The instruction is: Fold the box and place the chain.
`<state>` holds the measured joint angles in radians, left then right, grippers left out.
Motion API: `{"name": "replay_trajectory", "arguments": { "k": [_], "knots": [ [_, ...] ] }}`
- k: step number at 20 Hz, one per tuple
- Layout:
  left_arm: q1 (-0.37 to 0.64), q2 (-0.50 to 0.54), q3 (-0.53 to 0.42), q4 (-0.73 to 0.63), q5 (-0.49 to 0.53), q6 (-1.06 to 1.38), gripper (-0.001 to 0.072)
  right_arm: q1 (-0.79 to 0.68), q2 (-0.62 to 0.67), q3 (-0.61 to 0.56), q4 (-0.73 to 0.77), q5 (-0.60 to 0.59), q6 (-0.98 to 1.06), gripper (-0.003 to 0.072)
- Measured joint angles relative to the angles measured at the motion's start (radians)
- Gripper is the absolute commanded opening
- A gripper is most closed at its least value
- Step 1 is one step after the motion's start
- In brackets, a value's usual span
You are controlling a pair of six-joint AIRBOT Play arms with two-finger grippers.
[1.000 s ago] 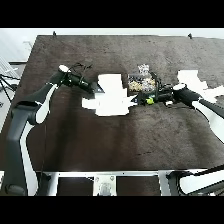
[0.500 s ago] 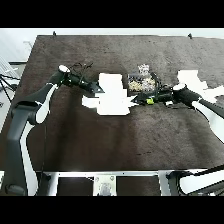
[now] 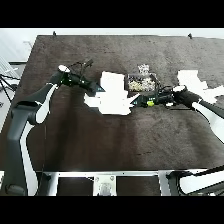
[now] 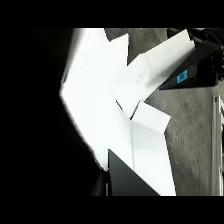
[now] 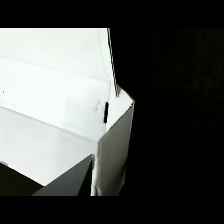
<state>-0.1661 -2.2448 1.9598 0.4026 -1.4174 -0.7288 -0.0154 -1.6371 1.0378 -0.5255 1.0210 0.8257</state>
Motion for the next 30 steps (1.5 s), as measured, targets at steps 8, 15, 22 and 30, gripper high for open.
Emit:
{"name": "replay_trajectory", "arguments": {
  "k": [8, 15, 22, 30],
  "knots": [
    [-0.001, 0.001, -0.009, -0.057, -0.073, 0.375, 0.0015, -0.145, 0.073, -0.001, 0.038, -0.009, -0.042, 0.0362],
    [-0.002, 0.111, -0.216, -0.128, 0.047, 0.715, 0.0015, -0.186, 0.087, -0.001, 0.062, -0.029, -0.093, 0.0361],
    [-0.002, 0.221, -0.441, -0.206, 0.209, 1.068, 0.0015, -0.182, 0.087, -0.012, 0.07, -0.051, -0.133, 0.0366],
    [-0.002, 0.23, -0.502, -0.231, 0.272, 1.203, 0.0015, -0.182, 0.088, -0.054, 0.073, -0.078, -0.178, 0.0446]
  ]
}}
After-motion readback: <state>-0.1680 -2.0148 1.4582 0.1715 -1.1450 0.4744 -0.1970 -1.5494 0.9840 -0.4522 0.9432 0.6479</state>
